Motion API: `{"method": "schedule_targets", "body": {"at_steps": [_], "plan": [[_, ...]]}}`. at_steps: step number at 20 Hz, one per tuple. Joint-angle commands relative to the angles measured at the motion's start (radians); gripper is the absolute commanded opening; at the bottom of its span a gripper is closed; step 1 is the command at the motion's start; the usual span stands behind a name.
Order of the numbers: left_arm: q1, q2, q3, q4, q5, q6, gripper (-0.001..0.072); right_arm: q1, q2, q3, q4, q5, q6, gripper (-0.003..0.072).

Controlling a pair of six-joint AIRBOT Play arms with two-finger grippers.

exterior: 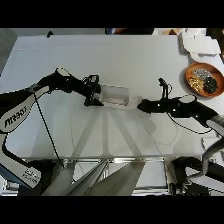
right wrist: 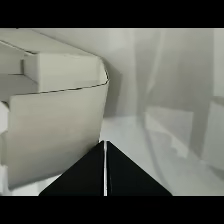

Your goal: Fold the box and place the chain.

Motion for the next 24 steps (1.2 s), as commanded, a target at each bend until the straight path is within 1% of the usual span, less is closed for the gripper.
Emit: {"method": "schedule_targets", "body": {"at_steps": [1,4,5,6,7,11,14,16,20,21,23,24], "plan": [[0.000,-0.001,0.000,0.000,0.000,0.000,0.0347,0.018,-0.002,0.000,0.126,0.023,-0.085,0.0005],[0.000,-0.001,0.000,0.000,0.000,0.000,0.0347,0.063,-0.002,0.000,0.172,0.006,-0.132,0.0008],[0.000,-0.001,0.000,0.000,0.000,0.000,0.0347,0.074,-0.002,0.000,0.180,-0.010,-0.133,0.0020],[0.000,-0.001,0.000,0.000,0.000,0.000,0.0347,0.085,-0.002,0.000,0.181,-0.039,-0.130,0.0093],[0.000,-0.001,0.000,0.000,0.000,0.000,0.0347,0.095,-0.002,0.000,0.180,-0.068,-0.120,0.0118],[0.000,-0.001,0.000,0.000,0.000,0.000,0.0347,0.142,-0.002,0.000,0.188,-0.151,-0.111,0.0118],[0.000,-0.001,0.000,0.000,0.000,0.000,0.0347,0.164,0.003,0.000,0.186,-0.186,-0.111,0.0119],[0.000,-0.001,0.000,0.000,0.000,0.000,0.0347,0.165,0.033,0.000,0.149,-0.201,-0.111,0.0119],[0.000,-0.001,0.000,0.000,0.000,0.000,0.0347,0.165,0.105,0.000,0.050,-0.225,-0.040,0.0119],[0.000,-0.001,0.000,0.000,0.000,0.000,0.0347,0.165,0.111,0.000,0.030,-0.224,-0.031,0.0127],[0.000,-0.001,0.000,0.000,0.000,0.000,0.0347,0.165,0.111,0.000,0.030,-0.225,-0.032,0.0202],[0.000,-0.001,0.000,0.000,0.000,0.000,0.0347,0.165,0.111,0.000,0.030,-0.231,-0.032,0.0203]]}}
